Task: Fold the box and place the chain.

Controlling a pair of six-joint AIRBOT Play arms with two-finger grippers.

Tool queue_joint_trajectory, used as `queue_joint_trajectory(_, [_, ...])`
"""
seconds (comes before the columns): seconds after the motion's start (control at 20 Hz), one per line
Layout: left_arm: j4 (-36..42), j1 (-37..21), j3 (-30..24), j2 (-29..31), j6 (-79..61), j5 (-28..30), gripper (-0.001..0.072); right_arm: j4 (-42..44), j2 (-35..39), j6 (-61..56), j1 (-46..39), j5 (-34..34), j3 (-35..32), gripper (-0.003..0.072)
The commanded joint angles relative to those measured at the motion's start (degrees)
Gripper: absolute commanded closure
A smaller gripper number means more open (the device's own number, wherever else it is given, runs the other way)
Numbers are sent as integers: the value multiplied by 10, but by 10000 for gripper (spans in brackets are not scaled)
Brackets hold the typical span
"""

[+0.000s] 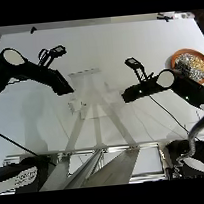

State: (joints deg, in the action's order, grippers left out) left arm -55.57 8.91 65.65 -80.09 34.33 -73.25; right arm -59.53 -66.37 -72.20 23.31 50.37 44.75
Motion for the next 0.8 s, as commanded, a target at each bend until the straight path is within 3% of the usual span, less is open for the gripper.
queue_joint_trajectory(0.0, [53,1,0,-41,-72,6,15,5,0,0,1,1,0,675])
queue_joint_trajectory(0.2, [150,0,0,-97,-151,17,15,5,0,0,1,10,0,675])
queue_joint_trajectory(0.5, [197,0,0,-163,-186,-1,19,5,0,0,1,21,0,675])
queue_joint_trajectory(0.7, [220,1,0,-168,-210,-6,217,5,0,0,1,24,0,675])
queue_joint_trajectory(0.75, [215,1,0,-168,-210,-12,308,5,0,0,1,26,0,675])
